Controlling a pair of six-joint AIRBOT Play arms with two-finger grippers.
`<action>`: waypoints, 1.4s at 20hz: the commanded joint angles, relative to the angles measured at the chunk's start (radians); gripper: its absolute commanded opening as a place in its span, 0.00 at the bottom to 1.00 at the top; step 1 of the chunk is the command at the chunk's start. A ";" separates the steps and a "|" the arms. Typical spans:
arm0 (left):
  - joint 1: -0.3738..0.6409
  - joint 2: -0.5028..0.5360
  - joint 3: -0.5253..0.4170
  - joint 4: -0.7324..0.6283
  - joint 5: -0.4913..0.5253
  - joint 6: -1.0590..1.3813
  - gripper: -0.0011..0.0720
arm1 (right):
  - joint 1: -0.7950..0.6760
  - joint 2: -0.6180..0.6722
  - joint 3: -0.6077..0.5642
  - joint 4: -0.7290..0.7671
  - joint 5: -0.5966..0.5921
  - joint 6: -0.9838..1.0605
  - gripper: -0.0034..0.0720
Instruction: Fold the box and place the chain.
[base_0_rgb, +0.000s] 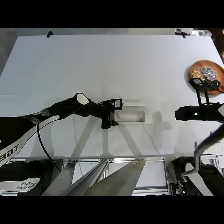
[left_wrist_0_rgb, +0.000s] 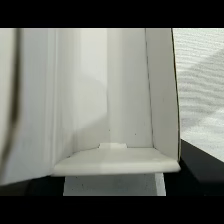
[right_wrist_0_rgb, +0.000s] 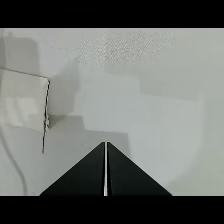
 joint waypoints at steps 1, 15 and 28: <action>0.000 0.000 0.000 0.000 0.000 0.000 0.64 | -0.105 -0.201 0.000 0.282 0.019 -0.116 0.05; 0.000 0.000 0.000 0.000 0.000 0.000 0.64 | 0.011 -0.353 0.000 0.317 0.039 -0.169 0.06; 0.000 0.000 0.000 0.000 0.000 0.000 0.64 | 0.146 -0.353 -0.002 0.166 -0.059 -0.019 0.06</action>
